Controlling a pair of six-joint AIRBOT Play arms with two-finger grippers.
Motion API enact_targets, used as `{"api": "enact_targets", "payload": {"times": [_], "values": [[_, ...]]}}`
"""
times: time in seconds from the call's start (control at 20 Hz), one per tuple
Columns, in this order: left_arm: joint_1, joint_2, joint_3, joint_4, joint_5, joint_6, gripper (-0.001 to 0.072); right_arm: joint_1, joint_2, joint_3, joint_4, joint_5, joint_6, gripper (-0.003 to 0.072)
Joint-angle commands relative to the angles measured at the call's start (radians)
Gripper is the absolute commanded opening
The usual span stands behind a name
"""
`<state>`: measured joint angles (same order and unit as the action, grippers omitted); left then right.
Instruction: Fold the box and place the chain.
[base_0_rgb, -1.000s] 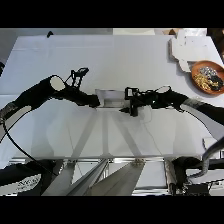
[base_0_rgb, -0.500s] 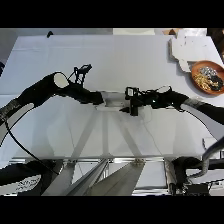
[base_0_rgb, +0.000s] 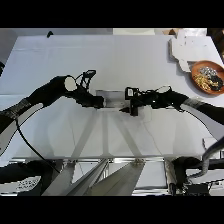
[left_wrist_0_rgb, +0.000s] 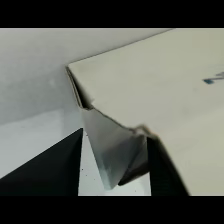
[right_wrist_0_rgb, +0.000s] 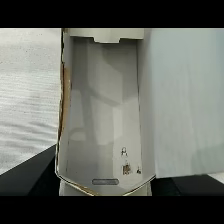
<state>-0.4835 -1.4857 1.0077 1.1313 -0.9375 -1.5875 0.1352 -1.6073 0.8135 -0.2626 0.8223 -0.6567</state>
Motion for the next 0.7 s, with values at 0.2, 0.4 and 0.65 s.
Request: {"api": "enact_targets", "payload": {"times": [0.2,0.4,0.65], "values": [[-0.019,-0.013,0.002,0.122,0.010,-0.149,0.0390,0.000,-0.001,0.000,0.000,0.001,0.001,0.0476],[-0.021,-0.013,0.029,0.123,0.007,-0.151,0.0394,0.000,-0.001,0.000,0.000,0.001,0.001,0.0476],[-0.024,-0.016,0.069,0.141,0.009,-0.209,0.0398,0.000,-0.001,0.000,0.000,0.001,0.001,0.0476]]}}
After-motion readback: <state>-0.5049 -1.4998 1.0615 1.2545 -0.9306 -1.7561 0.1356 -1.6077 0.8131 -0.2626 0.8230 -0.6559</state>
